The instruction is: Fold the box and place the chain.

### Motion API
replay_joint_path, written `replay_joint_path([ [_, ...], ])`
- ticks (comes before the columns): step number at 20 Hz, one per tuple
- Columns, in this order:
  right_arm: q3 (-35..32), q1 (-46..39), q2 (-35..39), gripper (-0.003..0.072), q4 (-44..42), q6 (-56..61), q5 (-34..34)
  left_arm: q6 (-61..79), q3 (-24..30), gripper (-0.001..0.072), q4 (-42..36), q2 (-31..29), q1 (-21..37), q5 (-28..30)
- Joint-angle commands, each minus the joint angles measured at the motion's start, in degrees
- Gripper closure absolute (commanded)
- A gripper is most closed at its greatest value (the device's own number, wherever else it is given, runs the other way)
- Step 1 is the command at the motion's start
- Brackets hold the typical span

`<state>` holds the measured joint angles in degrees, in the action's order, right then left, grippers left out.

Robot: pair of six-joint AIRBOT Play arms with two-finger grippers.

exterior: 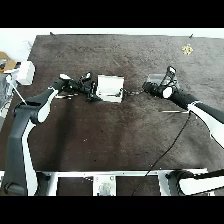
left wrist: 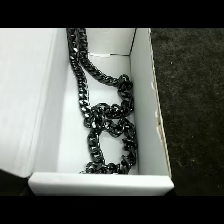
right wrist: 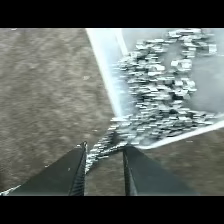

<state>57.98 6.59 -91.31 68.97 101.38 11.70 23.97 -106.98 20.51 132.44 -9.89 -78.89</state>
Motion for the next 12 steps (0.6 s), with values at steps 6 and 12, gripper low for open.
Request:
replay_joint_path([
  [6, 0.66, 0.72, -0.55, 0.0617, -0.24, 0.44, 1.66, 0.02, 0.02, 0.0483, 0.0, 0.04, 0.07, 0.0],
  [12, 0.66, 0.74, 1.62, 0.0685, 0.22, 0.15, 5.9, 0.02, 0.02, 0.0484, 0.0, 0.04, 0.07, 0.0],
])
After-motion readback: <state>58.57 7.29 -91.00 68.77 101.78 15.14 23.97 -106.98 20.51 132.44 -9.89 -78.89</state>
